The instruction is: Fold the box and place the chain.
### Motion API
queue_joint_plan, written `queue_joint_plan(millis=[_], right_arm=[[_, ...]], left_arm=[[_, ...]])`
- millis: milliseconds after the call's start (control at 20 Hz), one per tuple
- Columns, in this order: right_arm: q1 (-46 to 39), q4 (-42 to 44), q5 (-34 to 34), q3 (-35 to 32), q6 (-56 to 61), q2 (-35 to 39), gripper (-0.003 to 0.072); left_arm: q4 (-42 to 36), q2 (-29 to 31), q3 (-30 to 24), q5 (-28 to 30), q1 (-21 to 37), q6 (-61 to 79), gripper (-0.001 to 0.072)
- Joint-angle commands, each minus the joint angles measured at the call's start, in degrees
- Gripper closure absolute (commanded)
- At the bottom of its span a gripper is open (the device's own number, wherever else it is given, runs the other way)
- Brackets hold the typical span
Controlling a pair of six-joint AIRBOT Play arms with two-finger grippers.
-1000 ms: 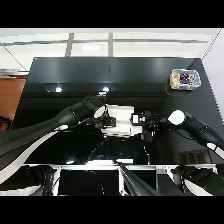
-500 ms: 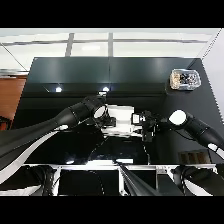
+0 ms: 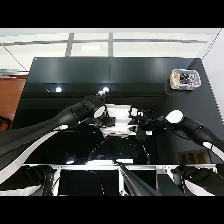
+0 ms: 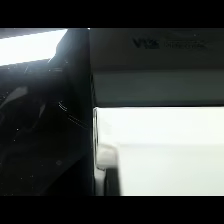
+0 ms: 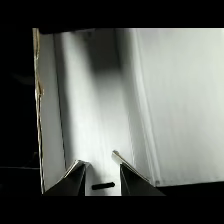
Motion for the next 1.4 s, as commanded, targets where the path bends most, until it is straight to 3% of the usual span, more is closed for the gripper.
queue_joint_plan(millis=[0, 50, 100, 200, 250, 350, 500, 550, 700, 850, 1000, 1200, 1350], right_arm=[[0.24, 3.13, -0.98, -0.07, -0.04, -0.57, 0.0454], [0.24, 2.97, -0.94, -0.07, -0.04, -0.57, 0.06], [0.24, 2.99, -1.01, -0.07, -0.04, -0.55, 0.0607], [0.24, 3.1, -1.38, -0.07, -0.02, -0.55, 0.0326], [0.24, 2.67, -0.87, -0.07, 0.17, -0.55, 0.0589], [0.24, 2.6, -0.9, -0.07, 1.22, -0.55, 0.0607], [0.17, 2.54, -0.57, -0.07, 4.98, -0.55, 0.055], [0.15, 2.27, 0.72, -0.04, 5.64, -0.44, 0.0681], [-1.14, -0.37, 0.11, -0.04, 11.58, 2.12, 0.0671], [-8.5, -6.86, 1.25, -0.02, 21.75, 9.44, 0.067], [-22.1, -15.28, 3.93, -0.04, 37.66, 15.96, 0.067], [-39.69, -18.64, -0.74, -2.4, 61.86, 14.88, 0.067], [-42.93, -17.9, 8.55, -4.48, 68.26, 12.9, 0.067]], left_arm=[[-0.2, 0.0, 0.04, 0.13, -0.02, 0.15, 0.0685], [-0.2, 0.0, 0.04, 0.13, -0.02, 0.15, 0.0686], [-0.2, 0.0, 0.04, 0.11, -0.02, 0.13, 0.0686], [-0.2, 0.0, 0.04, 0.11, -0.02, 0.13, 0.0686], [-0.2, 0.0, 0.04, 0.11, -0.02, 0.13, 0.0686], [-0.17, 0.0, 0.04, 0.13, -0.02, 0.13, 0.0686], [-0.13, 0.0, 0.04, 0.17, 0.04, 0.07, 0.0686], [-0.13, 0.0, 0.04, 0.17, 0.07, -0.11, 0.0686], [-0.11, 0.0, 0.04, 0.09, 0.24, -0.28, 0.0686], [0.63, 0.0, 0.04, 0.35, 0.79, -1.46, 0.0686], [0.92, 0.0, 0.04, -0.09, 1.01, -1.57, 0.0686], [0.66, 0.0, 0.04, 0.11, 0.98, -2.64, 0.0684], [0.66, 0.0, 0.02, 0.07, 1.01, -2.67, 0.0684]])
